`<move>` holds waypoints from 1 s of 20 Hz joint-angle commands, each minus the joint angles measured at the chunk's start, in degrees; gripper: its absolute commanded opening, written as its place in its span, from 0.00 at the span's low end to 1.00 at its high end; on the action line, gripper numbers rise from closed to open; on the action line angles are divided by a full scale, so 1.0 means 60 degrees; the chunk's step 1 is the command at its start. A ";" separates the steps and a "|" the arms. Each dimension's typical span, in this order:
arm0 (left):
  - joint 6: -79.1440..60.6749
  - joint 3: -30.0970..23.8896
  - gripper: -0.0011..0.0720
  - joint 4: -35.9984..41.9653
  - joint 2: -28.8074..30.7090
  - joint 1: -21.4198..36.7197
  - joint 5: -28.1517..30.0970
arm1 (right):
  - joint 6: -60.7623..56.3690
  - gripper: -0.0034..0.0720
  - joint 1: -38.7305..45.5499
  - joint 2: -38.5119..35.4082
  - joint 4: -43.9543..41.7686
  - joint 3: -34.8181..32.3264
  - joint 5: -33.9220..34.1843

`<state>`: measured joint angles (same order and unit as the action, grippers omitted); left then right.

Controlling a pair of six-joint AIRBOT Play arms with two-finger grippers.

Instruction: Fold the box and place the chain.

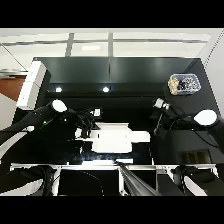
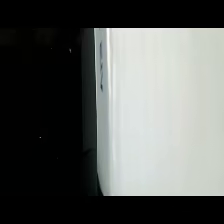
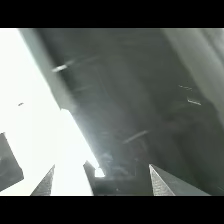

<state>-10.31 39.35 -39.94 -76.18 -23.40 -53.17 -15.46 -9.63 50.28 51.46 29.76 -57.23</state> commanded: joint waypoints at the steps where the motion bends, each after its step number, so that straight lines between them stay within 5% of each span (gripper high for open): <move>1: 0.0004 -0.0004 0.05 -0.0007 -0.0004 0.0000 0.0004 | 0.0688 0.98 -0.1064 0.0452 -0.0036 -0.0237 0.0124; 20: 0.0011 -0.0004 0.06 -0.0007 -0.0004 0.0000 0.0007 | 0.1198 0.98 -0.3027 0.1162 0.0262 -0.0976 0.0925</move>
<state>-10.26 39.35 -39.99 -76.16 -23.40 -53.15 -8.93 -25.08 56.51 53.43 23.99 -52.95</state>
